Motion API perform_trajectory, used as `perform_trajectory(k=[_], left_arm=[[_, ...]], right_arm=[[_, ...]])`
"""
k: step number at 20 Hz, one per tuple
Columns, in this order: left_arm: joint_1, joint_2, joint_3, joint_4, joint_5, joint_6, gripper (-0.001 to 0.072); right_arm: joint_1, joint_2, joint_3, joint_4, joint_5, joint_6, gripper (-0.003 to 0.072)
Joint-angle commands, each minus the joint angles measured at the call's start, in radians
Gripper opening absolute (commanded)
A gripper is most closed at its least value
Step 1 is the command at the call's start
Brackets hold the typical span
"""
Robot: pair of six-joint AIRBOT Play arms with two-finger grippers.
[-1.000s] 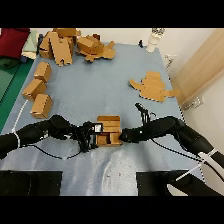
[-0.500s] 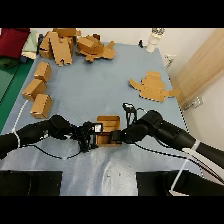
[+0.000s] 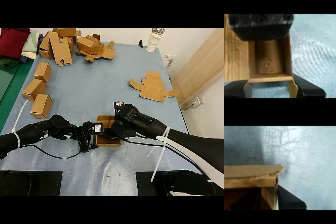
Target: Fold the box.
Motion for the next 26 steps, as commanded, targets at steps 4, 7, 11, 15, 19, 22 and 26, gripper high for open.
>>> perform_trajectory(k=[4, 7, 11, 15, 19, 22, 26], left_arm=[[0.000, 0.001, 0.000, 0.000, -0.001, 0.000, 0.0403], [0.000, 0.001, 0.000, 0.000, -0.001, 0.000, 0.0403], [0.000, 0.001, 0.000, 0.000, -0.001, 0.000, 0.0402], [0.000, 0.001, 0.000, 0.000, -0.001, 0.000, 0.0402], [0.000, 0.001, 0.000, 0.000, -0.001, 0.000, 0.0403], [0.000, 0.001, 0.000, 0.000, -0.001, 0.000, 0.0403], [0.001, 0.001, 0.000, 0.000, -0.001, 0.000, 0.0402]], right_arm=[[0.002, -0.084, 0.022, -0.034, -0.075, 0.075, 0.0309], [0.001, -0.096, 0.022, -0.045, -0.049, 0.105, 0.0309], [0.002, -0.134, 0.022, -0.020, -0.040, 0.110, 0.0267], [0.003, -0.148, 0.022, 0.006, -0.039, 0.108, 0.0004], [0.006, -0.147, 0.022, 0.021, -0.040, 0.107, 0.0105], [0.006, -0.132, 0.022, 0.027, -0.060, 0.107, 0.0258], [0.006, -0.053, 0.022, 0.027, -0.098, 0.107, 0.0321]])
